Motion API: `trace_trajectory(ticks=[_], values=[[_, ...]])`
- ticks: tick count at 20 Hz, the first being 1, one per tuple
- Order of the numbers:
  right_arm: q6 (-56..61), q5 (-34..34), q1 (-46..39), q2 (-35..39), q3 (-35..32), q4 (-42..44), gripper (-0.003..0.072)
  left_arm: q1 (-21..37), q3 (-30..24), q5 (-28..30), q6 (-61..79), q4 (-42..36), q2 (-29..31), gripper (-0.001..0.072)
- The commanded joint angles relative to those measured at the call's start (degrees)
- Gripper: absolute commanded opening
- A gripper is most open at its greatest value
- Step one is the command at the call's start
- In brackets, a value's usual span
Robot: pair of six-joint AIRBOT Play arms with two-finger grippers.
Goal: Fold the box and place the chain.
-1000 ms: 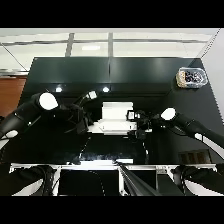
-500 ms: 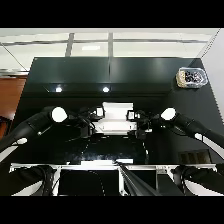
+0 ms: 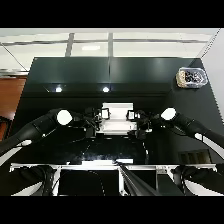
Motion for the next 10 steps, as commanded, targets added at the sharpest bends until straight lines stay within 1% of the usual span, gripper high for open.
trace_trajectory(ticks=[1, 3, 5, 10], values=[[0.0, 0.0, 0.0, 0.0, 0.0, 0.0, 0.0199, -0.2, 0.0, 0.1, 0.0, -6.3, -0.6, 0.0109], [0.0, 0.0, 0.0, 0.0, 0.0, 0.0, 0.0199, -0.2, 0.0, 0.2, 0.0, -11.1, -2.0, 0.011], [0.0, 0.0, 0.0, 0.0, 0.0, 0.0, 0.0199, -0.2, 0.0, 0.4, 0.1, -13.7, -3.4, 0.0109], [0.0, 0.0, 0.0, 0.0, 0.0, 0.0, 0.0199, 0.0, 0.0, 0.6, 0.1, -13.9, -3.8, 0.0106]])
